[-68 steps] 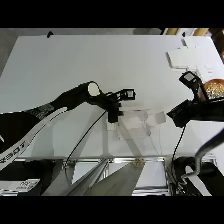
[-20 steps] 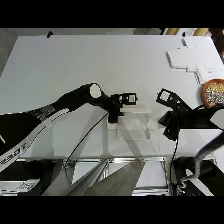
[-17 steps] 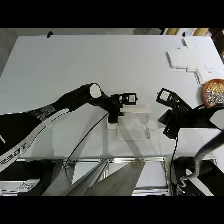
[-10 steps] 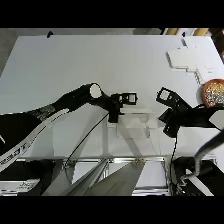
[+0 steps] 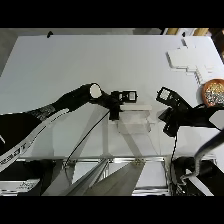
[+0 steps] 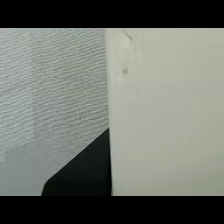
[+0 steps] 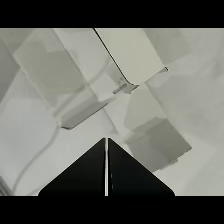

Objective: Fold the box and place the chain.

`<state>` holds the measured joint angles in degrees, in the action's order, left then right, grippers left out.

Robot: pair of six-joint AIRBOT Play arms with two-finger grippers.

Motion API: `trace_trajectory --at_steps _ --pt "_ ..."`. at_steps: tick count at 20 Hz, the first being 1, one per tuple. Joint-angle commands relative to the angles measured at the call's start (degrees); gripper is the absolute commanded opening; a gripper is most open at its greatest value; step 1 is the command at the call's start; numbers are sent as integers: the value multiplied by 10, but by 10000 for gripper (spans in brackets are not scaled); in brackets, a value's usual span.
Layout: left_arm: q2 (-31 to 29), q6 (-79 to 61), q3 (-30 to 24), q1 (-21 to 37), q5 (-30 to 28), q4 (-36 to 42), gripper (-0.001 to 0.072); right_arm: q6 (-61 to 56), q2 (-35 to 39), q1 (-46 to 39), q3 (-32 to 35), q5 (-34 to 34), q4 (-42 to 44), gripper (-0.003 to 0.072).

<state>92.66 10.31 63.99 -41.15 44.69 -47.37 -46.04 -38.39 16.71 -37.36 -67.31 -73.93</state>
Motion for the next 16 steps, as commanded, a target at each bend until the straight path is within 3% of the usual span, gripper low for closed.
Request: trace_trajectory --at_steps 1,16 --pt "0 1 0 0 16 0 9 -2 0 1 0 5 1 13" --pt "0 2 0 0 34 -29 5 -2 0 1 0 5 2 13"
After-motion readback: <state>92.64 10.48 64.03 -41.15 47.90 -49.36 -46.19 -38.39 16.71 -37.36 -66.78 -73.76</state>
